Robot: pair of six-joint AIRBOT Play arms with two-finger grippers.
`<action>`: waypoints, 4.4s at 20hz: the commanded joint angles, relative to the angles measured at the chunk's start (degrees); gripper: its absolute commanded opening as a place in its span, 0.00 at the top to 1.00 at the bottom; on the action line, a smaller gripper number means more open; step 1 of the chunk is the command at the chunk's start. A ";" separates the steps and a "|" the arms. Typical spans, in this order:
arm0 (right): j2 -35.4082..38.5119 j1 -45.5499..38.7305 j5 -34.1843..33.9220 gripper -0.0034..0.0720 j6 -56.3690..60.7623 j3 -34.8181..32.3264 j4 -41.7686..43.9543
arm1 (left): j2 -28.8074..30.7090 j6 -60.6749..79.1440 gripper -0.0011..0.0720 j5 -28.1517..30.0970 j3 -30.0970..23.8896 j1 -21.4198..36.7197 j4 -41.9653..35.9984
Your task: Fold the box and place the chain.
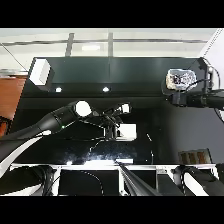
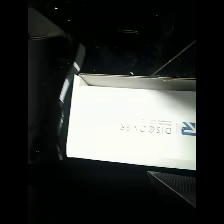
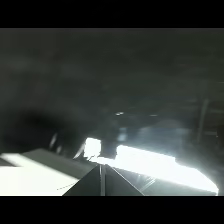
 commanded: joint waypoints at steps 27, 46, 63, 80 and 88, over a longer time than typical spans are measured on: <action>0.04 -6.99 0.48 0.89 -1.53 0.02 -0.96 | -1.40 -0.15 0.02 -1.70 2.16 -0.92 1.46; 0.02 -6.97 0.48 0.89 -1.51 0.02 -0.81 | -1.95 -0.15 0.02 -1.62 2.21 -0.83 1.92; 0.02 -6.97 0.92 0.89 -1.51 0.02 -0.79 | -2.62 -0.24 0.02 -1.09 2.16 -0.90 1.95; 0.02 -6.97 0.90 0.89 -1.51 0.00 -0.81 | -3.17 -0.22 0.02 -2.80 2.03 -0.92 1.95; 0.02 -6.97 0.87 0.89 -1.51 0.00 -0.81 | -3.52 -0.22 0.02 -2.80 2.03 -0.96 1.95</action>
